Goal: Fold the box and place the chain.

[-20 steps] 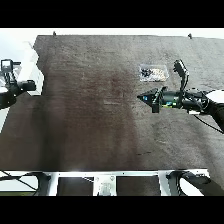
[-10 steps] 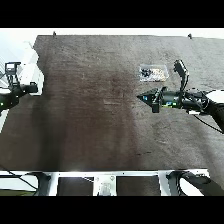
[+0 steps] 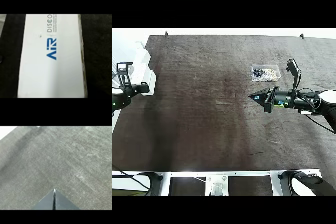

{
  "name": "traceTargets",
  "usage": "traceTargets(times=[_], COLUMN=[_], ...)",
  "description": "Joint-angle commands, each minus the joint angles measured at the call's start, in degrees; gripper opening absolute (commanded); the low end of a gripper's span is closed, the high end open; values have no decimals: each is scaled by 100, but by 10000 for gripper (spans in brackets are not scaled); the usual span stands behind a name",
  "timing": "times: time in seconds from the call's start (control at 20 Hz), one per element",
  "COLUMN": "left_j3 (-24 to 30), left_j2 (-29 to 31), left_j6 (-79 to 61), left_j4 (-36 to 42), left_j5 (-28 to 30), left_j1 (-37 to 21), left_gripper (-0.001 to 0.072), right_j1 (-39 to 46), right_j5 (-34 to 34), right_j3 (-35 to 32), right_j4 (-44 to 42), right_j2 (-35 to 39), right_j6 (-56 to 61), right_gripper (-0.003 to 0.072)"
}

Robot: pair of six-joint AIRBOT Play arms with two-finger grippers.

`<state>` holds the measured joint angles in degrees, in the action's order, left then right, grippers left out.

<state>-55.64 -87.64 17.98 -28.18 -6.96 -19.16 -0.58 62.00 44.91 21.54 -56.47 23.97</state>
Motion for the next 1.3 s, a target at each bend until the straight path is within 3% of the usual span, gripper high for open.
traceTargets(times=[0.0, 0.05, 0.1, 0.15, 0.35, 0.4, 0.5, 0.6, 0.7, 0.9, 1.05, 1.25], left_j3=[2, 2, 2, -24, -39, -39, -39, -39, -39, -33, -33, -33], left_j2=[-2, -2, -2, -2, -2, -2, 0, 11, 11, 11, 15, 17], left_j6=[-9, -81, -203, -197, -199, -203, -396, -498, -496, -494, -483, -494], left_j4=[-2, -7, -2, -2, -2, -2, -2, -2, -2, -129, -256, -291], left_j5=[13, -39, -96, -122, -267, -382, -520, -549, -522, -553, -562, -437], left_j1=[-4, -4, -2, -2, -4, -4, -4, -4, -4, -11, -9, -11], left_gripper=[493, 515, 687, 711, 711, 712, 713, 720, 720, 720, 720, 720], right_j1=[-7, -7, -7, -7, -7, -7, -7, -7, -7, -7, -7, -7], right_j5=[2, 2, 2, 2, 0, 0, 0, 0, 0, 2, 2, 2], right_j3=[-4, -4, -4, -4, -4, -4, -4, -4, -4, -4, -4, -4], right_j4=[-15, -15, -15, -15, -15, -20, -59, -59, -59, -63, -66, -120], right_j2=[2, 2, 2, 2, 2, 2, 2, 2, 2, 2, 2, 2], right_j6=[9, 9, 9, 9, 9, 9, 7, 7, 7, 9, 9, 7], right_gripper=[19, 19, 19, 20, 20, 51, 197, 230, 308, 315, 436, 453])
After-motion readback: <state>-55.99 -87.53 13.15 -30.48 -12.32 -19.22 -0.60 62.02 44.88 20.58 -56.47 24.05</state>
